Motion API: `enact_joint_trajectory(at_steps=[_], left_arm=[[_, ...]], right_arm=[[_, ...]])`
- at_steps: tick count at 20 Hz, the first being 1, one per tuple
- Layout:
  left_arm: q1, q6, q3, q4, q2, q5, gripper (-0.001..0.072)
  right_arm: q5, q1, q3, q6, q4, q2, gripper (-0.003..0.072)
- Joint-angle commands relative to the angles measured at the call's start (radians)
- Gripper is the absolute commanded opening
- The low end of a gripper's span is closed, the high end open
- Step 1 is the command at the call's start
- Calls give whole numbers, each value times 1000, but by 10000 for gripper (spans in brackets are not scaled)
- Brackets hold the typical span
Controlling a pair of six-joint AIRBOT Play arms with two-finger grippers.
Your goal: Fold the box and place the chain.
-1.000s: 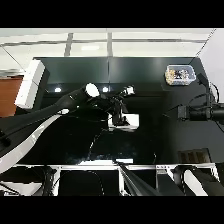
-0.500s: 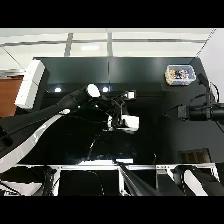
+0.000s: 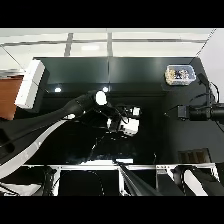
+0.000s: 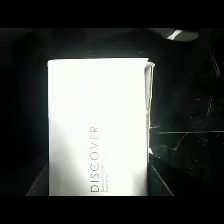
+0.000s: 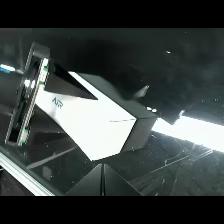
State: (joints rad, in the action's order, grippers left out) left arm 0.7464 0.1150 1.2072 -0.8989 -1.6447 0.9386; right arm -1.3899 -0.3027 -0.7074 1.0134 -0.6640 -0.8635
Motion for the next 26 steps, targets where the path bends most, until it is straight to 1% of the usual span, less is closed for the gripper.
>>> enact_joint_trajectory(at_steps=[1,2,3,4,6,8,10,12,14,16,18,20,22,24,26], left_arm=[[14,372,14,-199,42,2,393],[0,462,15,-240,76,22,393],[-26,553,15,-285,121,56,361],[-60,642,14,-330,164,98,353],[-160,814,14,-447,255,214,353],[-307,968,10,-560,342,335,353],[-490,1049,-28,-601,430,401,353],[-702,1099,-103,-602,515,407,353],[-912,1100,-192,-566,573,404,353],[-1096,1101,-263,-560,595,410,353],[-1237,1092,-309,-560,597,425,353],[-1350,1035,-329,-563,597,412,353],[-1424,1017,-329,-565,597,351,353],[-1473,1017,-333,-552,595,289,353],[-1487,973,-334,-550,582,216,354]], right_arm=[[11,0,0,0,-3,1,15],[10,0,0,0,-3,1,15],[10,0,0,0,-3,1,15],[10,0,0,0,-3,1,15],[10,0,0,0,-3,1,15],[10,0,0,-6,-3,1,15],[10,0,0,-17,-3,1,15],[10,0,0,-30,-3,1,15],[11,0,0,-40,-3,1,15],[11,0,0,-42,-3,1,15],[13,0,0,-41,-2,1,15],[16,0,0,-41,-2,1,15],[26,0,0,-40,-2,1,15],[34,0,0,-36,-2,1,15],[40,0,0,-25,-2,0,15]])
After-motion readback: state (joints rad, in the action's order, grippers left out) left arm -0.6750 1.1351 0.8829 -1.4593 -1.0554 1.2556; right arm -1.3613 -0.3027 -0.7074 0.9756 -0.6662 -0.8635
